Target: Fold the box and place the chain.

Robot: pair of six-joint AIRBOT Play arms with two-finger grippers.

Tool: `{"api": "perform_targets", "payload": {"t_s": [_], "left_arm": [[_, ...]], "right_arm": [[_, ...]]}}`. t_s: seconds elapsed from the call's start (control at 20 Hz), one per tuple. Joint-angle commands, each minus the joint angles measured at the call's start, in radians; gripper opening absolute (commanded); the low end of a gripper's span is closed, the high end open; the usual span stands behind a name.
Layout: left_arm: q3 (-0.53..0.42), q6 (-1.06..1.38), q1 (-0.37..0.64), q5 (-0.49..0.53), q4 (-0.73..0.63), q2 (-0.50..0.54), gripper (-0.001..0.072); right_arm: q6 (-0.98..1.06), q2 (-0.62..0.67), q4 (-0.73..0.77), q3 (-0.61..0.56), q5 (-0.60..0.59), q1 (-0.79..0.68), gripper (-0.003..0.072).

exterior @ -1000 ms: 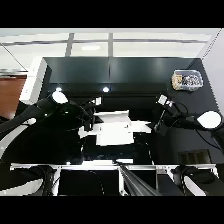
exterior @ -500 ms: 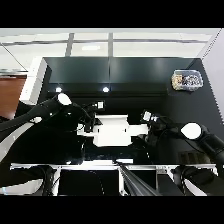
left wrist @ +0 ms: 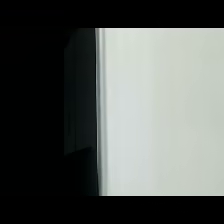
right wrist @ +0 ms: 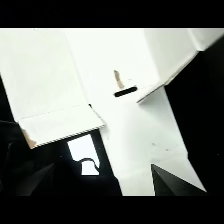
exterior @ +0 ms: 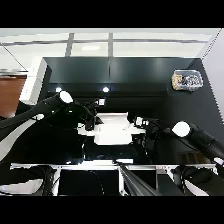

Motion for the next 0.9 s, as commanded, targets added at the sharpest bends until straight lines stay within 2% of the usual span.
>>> {"api": "perform_targets", "payload": {"t_s": [0.0, 0.1, 0.25, 0.45, 0.85], "left_arm": [[0.003, -0.006, 0.0, -0.008, 0.011, -0.003, 0.0031], [0.003, -0.006, 0.0, -0.01, 0.011, -0.003, 0.0031], [0.003, -0.006, -0.001, -0.014, 0.011, -0.003, 0.0031], [0.003, -0.005, 0.0, -0.02, 0.011, -0.003, 0.0031], [0.003, -0.005, 0.0, -0.027, 0.017, -0.003, 0.0031]], "right_arm": [[-0.025, -0.024, -0.01, 0.002, 0.021, 0.022, 0.0708], [-0.033, -0.031, 0.028, 0.001, 0.017, 0.071, 0.0708], [-0.05, -0.044, 0.039, 0.002, -0.09, 0.165, 0.0708], [-0.051, -0.059, 0.077, 0.002, -0.181, 0.2, 0.0708], [-0.055, -0.059, 0.106, 0.06, -0.126, 0.2, 0.0708]]}}
